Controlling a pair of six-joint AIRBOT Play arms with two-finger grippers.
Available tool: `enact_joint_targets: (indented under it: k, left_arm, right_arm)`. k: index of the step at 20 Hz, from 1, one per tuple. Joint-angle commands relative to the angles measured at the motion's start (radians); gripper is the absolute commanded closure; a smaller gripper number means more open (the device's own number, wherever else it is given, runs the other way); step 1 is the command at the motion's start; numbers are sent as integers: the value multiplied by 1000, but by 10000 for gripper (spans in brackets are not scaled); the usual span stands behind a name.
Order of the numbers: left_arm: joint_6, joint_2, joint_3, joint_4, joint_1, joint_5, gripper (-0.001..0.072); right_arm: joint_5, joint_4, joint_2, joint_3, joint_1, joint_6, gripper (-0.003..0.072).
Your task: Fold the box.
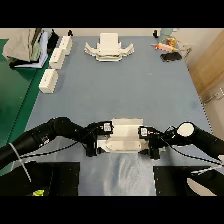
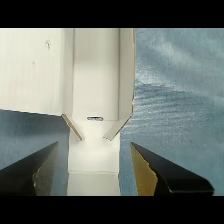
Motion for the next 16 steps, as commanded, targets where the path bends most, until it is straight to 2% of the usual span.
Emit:
enact_joint_targets:
  k: [1, 2, 3, 6, 7, 13, 16]
  left_arm:
    - [63, -70, -5, -73, 1, 93, 15]
    - [79, -80, -4, -103, -3, 95, 78]
    - [92, -83, -4, -116, -13, 93, 234]
    - [130, -83, -4, -128, -39, 61, 533]
    - [131, -83, -4, -143, -43, 59, 554]
    - [239, -123, -4, -299, -43, 64, 553]
    - [256, -145, -4, -303, -45, 85, 552]
  right_arm:
    - [0, 0, 1, 1, 0, 0, 137]
    - [0, 0, 1, 1, 0, 0, 138]
    - [0, 0, 1, 1, 0, 0, 138]
    - [0, 0, 1, 1, 0, 0, 137]
    - [0, 0, 1, 1, 0, 0, 137]
    - [0, 0, 1, 1, 0, 0, 137]
    - [0, 0, 1, 1, 0, 0, 138]
